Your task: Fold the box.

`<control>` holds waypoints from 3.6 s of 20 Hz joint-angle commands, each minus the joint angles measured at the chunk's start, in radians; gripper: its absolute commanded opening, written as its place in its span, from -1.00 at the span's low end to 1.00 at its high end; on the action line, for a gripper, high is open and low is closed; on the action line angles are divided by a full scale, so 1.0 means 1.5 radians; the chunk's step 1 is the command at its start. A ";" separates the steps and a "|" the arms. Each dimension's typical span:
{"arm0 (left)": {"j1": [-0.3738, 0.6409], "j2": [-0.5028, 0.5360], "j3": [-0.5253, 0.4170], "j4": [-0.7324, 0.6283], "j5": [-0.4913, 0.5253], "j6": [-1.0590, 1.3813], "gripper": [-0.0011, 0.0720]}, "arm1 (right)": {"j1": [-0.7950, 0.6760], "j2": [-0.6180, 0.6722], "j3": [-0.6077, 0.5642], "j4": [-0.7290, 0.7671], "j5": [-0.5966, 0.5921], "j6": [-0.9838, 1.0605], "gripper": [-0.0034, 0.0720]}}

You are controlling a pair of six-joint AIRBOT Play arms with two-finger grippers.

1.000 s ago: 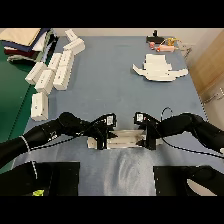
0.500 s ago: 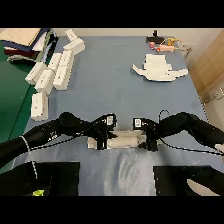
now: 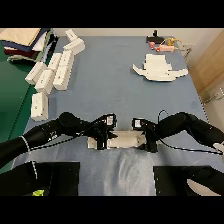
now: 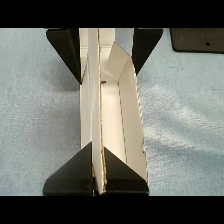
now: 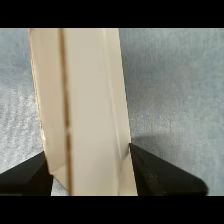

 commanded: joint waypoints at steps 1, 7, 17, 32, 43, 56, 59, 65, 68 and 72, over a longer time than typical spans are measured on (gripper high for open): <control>0.000 0.000 0.000 0.000 0.001 0.000 -0.94 | 0.001 -0.012 0.000 -0.001 0.021 -0.001 0.96; 0.000 0.000 0.000 0.000 0.000 0.000 -0.94 | 0.001 -0.026 0.000 -0.003 0.029 -0.001 0.96; 0.000 0.000 0.000 0.000 0.000 0.000 -0.94 | 0.001 -0.026 -0.005 -0.016 0.031 -0.001 0.79; 0.000 0.000 0.000 0.000 0.000 0.000 -0.94 | 0.001 -0.026 -0.005 0.000 0.026 -0.001 0.43; 0.002 0.011 0.000 0.001 0.012 -0.079 0.34 | 0.001 -0.026 -0.005 0.000 0.026 -0.001 0.43; 0.075 0.314 0.000 0.336 -0.308 -0.796 -0.96 | 0.001 -0.026 -0.005 0.000 0.026 -0.001 0.43; 0.049 0.293 0.000 0.278 -0.290 -0.843 -0.94 | 0.001 -0.026 -0.005 0.000 0.026 -0.001 0.43; 0.057 0.070 0.102 0.119 -0.180 -0.811 -0.94 | 0.001 -0.026 -0.005 0.000 0.026 -0.001 0.43; 0.086 -0.022 0.179 0.113 -0.186 -0.812 -0.94 | 0.001 -0.026 -0.005 0.000 0.026 -0.001 0.43; 0.129 -0.096 0.215 0.109 -0.188 -0.855 -0.94 | 0.001 -0.026 -0.005 0.000 0.026 -0.001 0.43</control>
